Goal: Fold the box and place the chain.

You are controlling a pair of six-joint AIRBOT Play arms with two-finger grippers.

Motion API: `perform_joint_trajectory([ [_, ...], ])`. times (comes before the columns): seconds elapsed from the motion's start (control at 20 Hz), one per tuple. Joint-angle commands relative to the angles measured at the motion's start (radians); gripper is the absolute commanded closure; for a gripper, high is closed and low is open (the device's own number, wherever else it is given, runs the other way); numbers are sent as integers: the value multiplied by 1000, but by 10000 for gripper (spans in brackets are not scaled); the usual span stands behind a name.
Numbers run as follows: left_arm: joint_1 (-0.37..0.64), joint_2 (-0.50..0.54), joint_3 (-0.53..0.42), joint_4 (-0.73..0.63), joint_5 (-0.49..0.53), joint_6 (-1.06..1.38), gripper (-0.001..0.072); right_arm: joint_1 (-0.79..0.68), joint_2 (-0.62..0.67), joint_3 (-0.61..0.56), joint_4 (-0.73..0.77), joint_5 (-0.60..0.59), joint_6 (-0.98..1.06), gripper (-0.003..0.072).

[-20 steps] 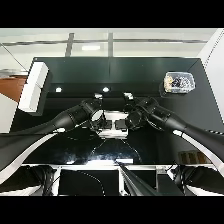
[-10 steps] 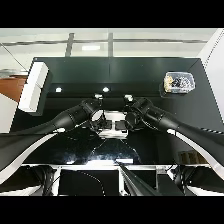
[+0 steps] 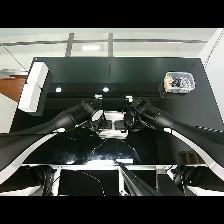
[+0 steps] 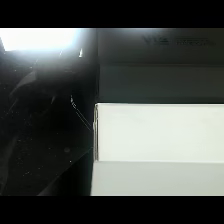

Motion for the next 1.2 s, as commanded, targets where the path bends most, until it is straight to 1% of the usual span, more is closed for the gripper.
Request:
perform_joint_trajectory([
  [0.0,0,-1,0,-1,-2,0,681,0,-12,2,5,3,4,381],
  [0.05,0,-1,0,-1,-2,0,681,0,-12,2,5,3,4,381],
  [0.15,0,-1,0,-1,-2,0,681,0,-12,2,5,2,3,457],
  [0.7,0,-1,0,-1,-5,0,681,0,-12,14,5,-27,2,458],
  [0.75,0,-1,0,-1,-5,0,681,0,-12,14,5,-27,2,502],
  [0.8,0,-1,0,-1,-5,0,681,0,-12,14,5,-26,-6,568],
  [0.85,0,-1,0,-1,-5,0,681,0,-12,14,5,-26,-14,569],
  [0.9,0,-1,0,-1,-5,0,681,0,-12,14,5,-26,-21,663],
  [1.15,0,-1,0,-1,-5,0,681,0,-12,25,5,-28,-39,658],
])
